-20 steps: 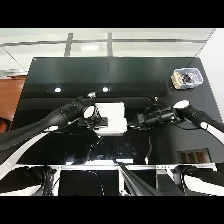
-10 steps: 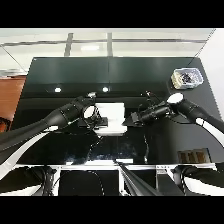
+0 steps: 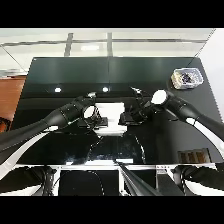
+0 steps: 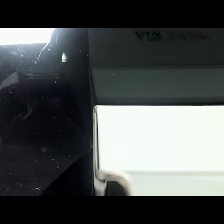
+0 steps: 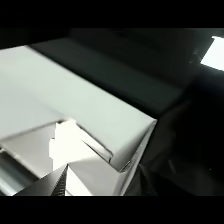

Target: Fold the box and place the chain.

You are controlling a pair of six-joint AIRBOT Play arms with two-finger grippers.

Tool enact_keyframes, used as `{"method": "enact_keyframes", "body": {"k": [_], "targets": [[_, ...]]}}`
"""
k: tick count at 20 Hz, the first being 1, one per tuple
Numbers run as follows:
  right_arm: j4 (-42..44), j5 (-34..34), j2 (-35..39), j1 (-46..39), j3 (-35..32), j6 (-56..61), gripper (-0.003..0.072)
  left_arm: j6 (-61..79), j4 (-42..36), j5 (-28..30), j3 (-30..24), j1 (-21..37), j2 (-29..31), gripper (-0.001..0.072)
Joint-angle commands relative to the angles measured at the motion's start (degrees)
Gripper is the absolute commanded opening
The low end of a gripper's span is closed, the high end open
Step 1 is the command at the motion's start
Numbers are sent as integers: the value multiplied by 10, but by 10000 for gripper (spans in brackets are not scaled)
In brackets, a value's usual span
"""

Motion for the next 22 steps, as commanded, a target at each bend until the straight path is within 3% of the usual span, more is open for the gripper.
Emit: {"method": "enact_keyframes", "body": {"k": [1,5,11,15,16,17,22], "targets": [[-114,-44,0,50,16,146,480,0,0,0,0,1,0,30],[-205,-71,-1,104,36,257,479,0,0,0,0,1,0,30],[-326,-30,-26,144,65,400,478,0,1,0,0,1,0,30],[-366,-13,-34,167,73,437,477,0,2,0,0,1,0,30],[-372,1,-34,168,73,439,395,0,2,0,0,1,0,30],[-374,11,-34,168,73,439,377,0,2,0,0,1,0,30],[-378,17,-39,168,78,452,373,0,2,0,0,1,0,30]]}}
